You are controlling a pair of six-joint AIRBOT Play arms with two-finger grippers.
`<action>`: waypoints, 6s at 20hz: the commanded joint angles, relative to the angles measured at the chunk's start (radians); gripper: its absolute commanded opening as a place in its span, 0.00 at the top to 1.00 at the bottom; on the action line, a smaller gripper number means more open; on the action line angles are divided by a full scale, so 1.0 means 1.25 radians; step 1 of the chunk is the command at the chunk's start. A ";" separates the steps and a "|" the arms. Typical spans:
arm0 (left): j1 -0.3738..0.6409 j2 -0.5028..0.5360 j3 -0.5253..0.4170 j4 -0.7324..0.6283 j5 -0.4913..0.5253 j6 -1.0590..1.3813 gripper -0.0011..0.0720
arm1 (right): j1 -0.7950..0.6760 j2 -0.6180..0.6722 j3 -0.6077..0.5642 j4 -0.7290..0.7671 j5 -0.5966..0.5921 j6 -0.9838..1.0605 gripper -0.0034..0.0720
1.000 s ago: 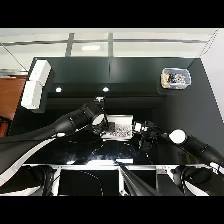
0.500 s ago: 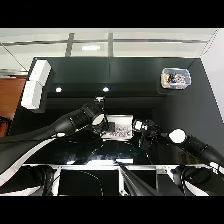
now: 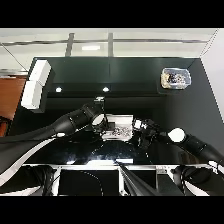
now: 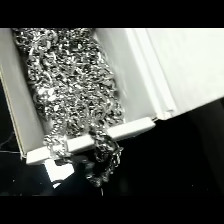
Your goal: Fold the box and place the chain.
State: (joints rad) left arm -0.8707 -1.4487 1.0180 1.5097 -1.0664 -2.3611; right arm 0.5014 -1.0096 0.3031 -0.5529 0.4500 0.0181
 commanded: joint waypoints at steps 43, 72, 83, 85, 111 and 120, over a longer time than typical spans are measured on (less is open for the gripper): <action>0.131 0.219 0.083 0.085 -0.307 0.539 0.26 | -0.537 0.243 0.374 -0.180 0.624 0.818 0.35; 0.339 0.113 -0.337 -0.802 0.185 2.043 0.01 | -0.535 0.243 0.372 -0.181 0.624 0.890 0.35; 0.289 0.108 -0.327 -0.801 0.225 2.075 0.04 | -0.535 0.243 0.372 -0.181 0.624 0.890 0.35; 0.289 0.108 -0.327 -0.801 0.225 2.075 0.12 | -0.518 0.243 0.372 -0.184 0.609 0.890 0.29; 0.289 0.108 -0.327 -0.798 0.219 2.075 0.48 | -0.095 -0.071 0.388 -0.202 0.513 0.218 0.00; 0.289 0.108 -0.327 -0.798 0.218 2.075 0.48 | -0.031 -0.071 0.349 -0.216 0.445 0.210 0.18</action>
State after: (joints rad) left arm -0.5091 -1.3125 0.6083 0.5121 -0.7937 0.2329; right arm 0.4534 -1.0981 0.7437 -0.8192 1.0245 0.2867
